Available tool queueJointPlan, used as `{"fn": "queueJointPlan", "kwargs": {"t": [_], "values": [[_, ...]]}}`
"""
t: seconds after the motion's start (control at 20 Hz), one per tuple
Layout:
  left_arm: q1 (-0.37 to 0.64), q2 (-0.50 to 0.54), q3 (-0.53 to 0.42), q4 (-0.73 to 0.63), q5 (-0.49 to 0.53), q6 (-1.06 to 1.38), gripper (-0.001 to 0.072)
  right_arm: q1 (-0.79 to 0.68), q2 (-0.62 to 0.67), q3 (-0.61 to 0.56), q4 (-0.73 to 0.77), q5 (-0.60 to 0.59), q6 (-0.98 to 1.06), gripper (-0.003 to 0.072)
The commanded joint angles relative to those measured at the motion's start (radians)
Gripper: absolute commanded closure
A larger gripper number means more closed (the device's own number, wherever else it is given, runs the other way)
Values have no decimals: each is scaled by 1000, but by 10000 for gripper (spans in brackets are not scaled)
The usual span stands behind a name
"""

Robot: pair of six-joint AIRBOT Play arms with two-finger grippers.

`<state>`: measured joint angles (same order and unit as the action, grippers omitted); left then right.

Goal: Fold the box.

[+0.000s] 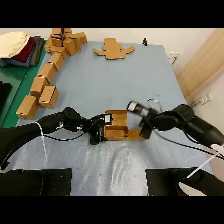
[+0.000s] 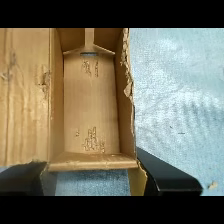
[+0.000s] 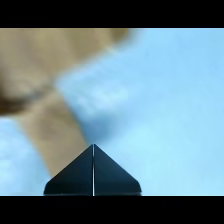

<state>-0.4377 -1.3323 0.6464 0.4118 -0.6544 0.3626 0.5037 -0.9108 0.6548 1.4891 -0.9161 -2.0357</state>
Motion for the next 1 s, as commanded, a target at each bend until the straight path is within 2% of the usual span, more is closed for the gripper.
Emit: {"fn": "queueJointPlan", "kwargs": {"t": [0.0, 0.1, 0.2, 0.3, 0.4, 0.6, 0.8, 0.85, 0.9, 0.95], "values": [[1, 0, 0, 0, 0, 0, 357, -106, 42, 5, -447, -121, 702, 683], [1, 0, 0, 0, 0, 0, 357, -240, -8, -4, -239, -103, 722, 684], [1, 0, 0, 0, 0, 0, 357, -324, -91, -18, 74, -76, 587, 684], [1, 0, 0, 0, 0, 0, 357, -333, -175, -23, 354, -55, 409, 684], [1, 0, 0, 0, 0, 0, 357, -309, -226, -23, 528, -51, 299, 684], [1, 0, 0, 0, 0, 0, 358, -217, -221, -21, 544, -58, 295, 684], [1, 0, 0, 0, 0, 0, 357, -171, -154, -17, 551, -66, 297, 676], [1, 0, 0, 0, 0, 0, 357, -171, -132, -13, 554, -70, 299, 617], [1, 0, 0, 0, 0, 0, 357, -171, -113, -10, 552, -69, 299, 466], [1, 0, 0, 0, 0, 0, 357, -171, -97, -5, 554, -70, 300, 376]]}}
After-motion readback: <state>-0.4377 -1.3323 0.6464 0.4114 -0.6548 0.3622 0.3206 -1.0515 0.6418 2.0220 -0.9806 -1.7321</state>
